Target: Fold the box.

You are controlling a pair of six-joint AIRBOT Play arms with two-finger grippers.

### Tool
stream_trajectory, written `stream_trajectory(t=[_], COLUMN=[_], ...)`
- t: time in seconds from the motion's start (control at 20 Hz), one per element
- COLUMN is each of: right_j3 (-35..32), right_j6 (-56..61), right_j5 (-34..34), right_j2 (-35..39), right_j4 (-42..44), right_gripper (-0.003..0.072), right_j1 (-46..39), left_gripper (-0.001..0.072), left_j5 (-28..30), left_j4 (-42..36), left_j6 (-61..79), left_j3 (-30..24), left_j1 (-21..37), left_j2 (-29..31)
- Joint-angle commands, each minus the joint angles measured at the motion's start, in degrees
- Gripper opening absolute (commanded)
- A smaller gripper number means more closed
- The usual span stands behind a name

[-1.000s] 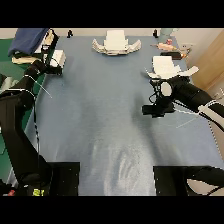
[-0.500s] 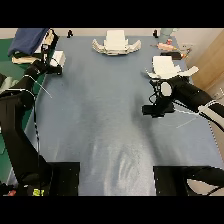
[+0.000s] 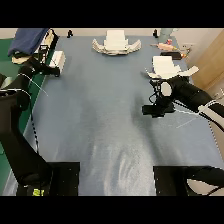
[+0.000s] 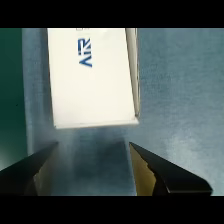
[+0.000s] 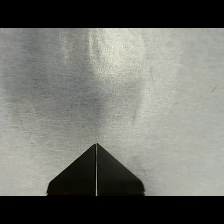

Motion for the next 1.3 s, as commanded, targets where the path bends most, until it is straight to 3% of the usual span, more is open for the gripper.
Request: stream_trajectory(t=[0.0,0.15,0.25,0.45,0.6,0.75,0.9,1.05,1.15,1.25], right_j3=[0.04,0.04,0.04,0.04,0.04,0.04,0.04,0.04,0.04,0.04], right_j6=[0.00,0.00,0.00,0.00,0.00,0.00,0.00,0.00,0.00,0.00], right_j5=[0.02,0.04,0.02,0.02,0.02,0.02,0.02,0.02,0.02,0.04], right_j2=[-0.02,-0.02,-0.02,-0.02,-0.02,-0.02,-0.02,-0.02,-0.02,-0.02], right_j4=[0.00,0.00,0.02,0.02,0.00,0.02,0.00,0.00,0.00,0.00], right_gripper=[0.0005,0.0005,0.0005,0.0005,0.0005,0.0005,0.0005,0.0005,0.0005,0.0005], right_j1=[0.00,0.00,0.00,0.00,0.00,0.00,0.00,0.00,0.00,0.00], left_gripper=[0.0703,0.0675,0.0019,0.0012,0.0011,0.0012,0.0012,0.0016,0.0017,0.0017], left_j5=[-12.68,-22.03,-28.94,-37.75,-38.38,-33.40,-26.47,-21.42,-19.23,-19.06], left_j4=[3.91,3.87,3.82,3.65,3.65,3.67,3.67,3.67,3.67,3.65], left_j6=[-2.51,-4.74,-6.95,-10.08,-10.97,-11.76,-13.18,-16.37,-18.23,-19.54], left_j3=[0.07,0.07,0.07,-0.55,-5.42,-18.23,-36.61,-51.63,-58.07,-61.13], left_j1=[1.97,2.69,2.56,0.50,-3.37,-8.70,-15.21,-21.90,-25.29,-27.39], left_j2=[3.63,8.17,11.50,18.88,27.12,39.45,54.23,64.98,68.87,69.83])
